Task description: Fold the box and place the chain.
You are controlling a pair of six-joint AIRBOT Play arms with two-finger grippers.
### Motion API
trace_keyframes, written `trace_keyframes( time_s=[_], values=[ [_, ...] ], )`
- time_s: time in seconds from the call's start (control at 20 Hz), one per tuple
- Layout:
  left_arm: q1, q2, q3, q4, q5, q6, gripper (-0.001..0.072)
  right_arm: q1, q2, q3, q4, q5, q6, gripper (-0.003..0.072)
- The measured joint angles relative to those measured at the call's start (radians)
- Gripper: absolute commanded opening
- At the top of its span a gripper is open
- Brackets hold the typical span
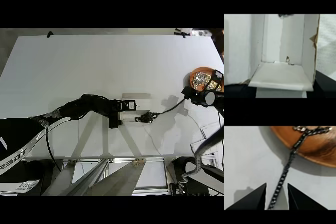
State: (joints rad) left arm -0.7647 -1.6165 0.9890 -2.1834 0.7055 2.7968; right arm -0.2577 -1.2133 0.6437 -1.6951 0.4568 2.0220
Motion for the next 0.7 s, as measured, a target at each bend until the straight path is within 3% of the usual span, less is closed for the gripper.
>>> trace_keyframes(
  time_s=[0.7],
  values=[
    [0.000,0.000,0.000,0.000,0.000,0.000,0.0275,-0.034,-0.112,0.000,-0.080,-0.169,0.020,0.0264]
  ],
)
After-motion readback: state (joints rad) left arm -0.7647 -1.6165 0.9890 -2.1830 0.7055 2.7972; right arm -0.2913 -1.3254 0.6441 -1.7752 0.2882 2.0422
